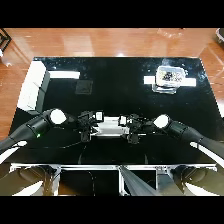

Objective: Fold the box and place the chain.

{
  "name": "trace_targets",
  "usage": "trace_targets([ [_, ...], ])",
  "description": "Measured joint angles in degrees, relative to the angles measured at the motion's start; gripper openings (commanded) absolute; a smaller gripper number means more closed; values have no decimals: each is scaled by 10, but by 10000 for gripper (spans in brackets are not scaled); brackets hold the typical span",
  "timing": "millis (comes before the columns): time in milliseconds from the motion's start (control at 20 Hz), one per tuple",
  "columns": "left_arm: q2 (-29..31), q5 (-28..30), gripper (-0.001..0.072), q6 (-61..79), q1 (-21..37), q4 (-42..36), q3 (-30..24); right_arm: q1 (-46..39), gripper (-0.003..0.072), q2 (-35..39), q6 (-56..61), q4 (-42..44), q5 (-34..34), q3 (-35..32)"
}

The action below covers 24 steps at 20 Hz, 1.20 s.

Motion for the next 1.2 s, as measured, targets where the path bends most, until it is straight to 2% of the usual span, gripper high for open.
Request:
trace_targets([
  [50,0,0,496,-3,0,0,0,0,478,0,0,0,0,0],
  [100,0,0,392,-3,0,0,0,0,478,0,0,0,0,0],
  [150,0,0,162,-3,0,0,0,0,478,0,0,0,0,0],
  [200,1,0,46,-3,0,2,1,0,478,0,0,0,0,0],
  [450,48,-28,30,-68,36,53,21,0,478,0,0,1,-1,0],
  [600,106,-62,30,-130,111,68,28,0,478,0,0,1,-1,0],
  [750,137,-98,30,-283,220,73,21,0,478,0,0,0,-1,0],
  [950,111,-160,30,-476,335,57,-19,0,478,0,0,0,-1,0],
  [1050,79,-174,29,-522,359,36,-40,0,478,0,0,0,-1,0],
  [1200,19,-177,28,-557,362,-25,-57,0,478,0,0,0,0,0],
])
